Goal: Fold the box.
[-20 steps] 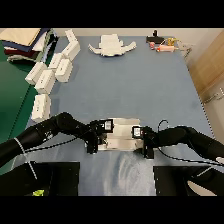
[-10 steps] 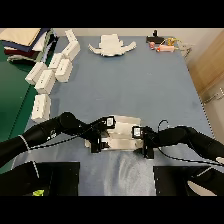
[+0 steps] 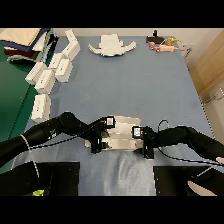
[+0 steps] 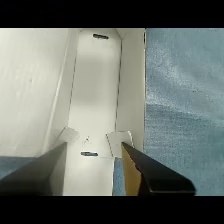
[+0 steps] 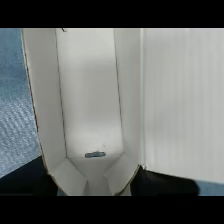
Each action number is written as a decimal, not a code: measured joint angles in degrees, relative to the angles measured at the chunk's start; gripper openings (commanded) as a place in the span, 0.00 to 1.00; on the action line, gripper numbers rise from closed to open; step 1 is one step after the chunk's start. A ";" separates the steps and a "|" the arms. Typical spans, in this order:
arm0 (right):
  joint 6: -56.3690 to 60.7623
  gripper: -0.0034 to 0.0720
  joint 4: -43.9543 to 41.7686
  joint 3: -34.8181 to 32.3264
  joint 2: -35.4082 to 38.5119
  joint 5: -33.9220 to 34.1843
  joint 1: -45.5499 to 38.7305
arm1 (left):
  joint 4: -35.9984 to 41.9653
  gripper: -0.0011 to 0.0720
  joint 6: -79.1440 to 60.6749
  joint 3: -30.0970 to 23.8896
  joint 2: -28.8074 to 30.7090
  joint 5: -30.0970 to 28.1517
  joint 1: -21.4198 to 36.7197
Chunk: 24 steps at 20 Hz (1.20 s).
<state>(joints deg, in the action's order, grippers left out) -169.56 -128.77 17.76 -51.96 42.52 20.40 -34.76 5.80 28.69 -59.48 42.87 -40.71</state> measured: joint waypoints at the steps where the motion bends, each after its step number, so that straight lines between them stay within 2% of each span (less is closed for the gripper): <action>1: -0.02 0.71 0.00 0.00 0.00 0.00 0.00 | -0.35 0.14 0.35 0.00 0.02 0.33 -0.02; 2: -0.02 0.71 0.00 0.00 0.00 0.00 0.00 | -1.05 0.06 1.38 0.02 0.24 0.59 -0.02; 3: -0.02 0.71 0.00 0.00 0.00 0.00 0.00 | -2.29 0.03 2.97 0.07 0.55 0.68 -0.02; 7: -0.02 0.71 0.00 0.00 0.00 0.00 0.00 | -11.23 0.03 16.17 0.44 4.00 1.46 -0.02; 11: -0.02 0.71 0.00 0.00 0.00 -0.02 0.00 | -22.21 0.03 33.18 0.94 11.34 3.96 0.22; 16: -0.02 0.71 0.00 0.00 0.00 -0.02 0.00 | -33.99 0.03 59.84 1.05 17.75 12.20 4.37; 20: -0.02 0.71 0.00 0.00 0.00 -0.02 0.00 | -37.59 0.03 74.44 0.74 18.23 18.32 11.52; 24: -0.02 0.71 -0.02 0.00 0.00 -0.02 0.00 | -36.59 0.03 79.14 0.35 15.67 20.46 14.86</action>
<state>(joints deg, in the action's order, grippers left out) -169.58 -128.79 17.76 -51.96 42.50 20.40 -71.35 84.95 29.04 -43.81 63.33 -25.85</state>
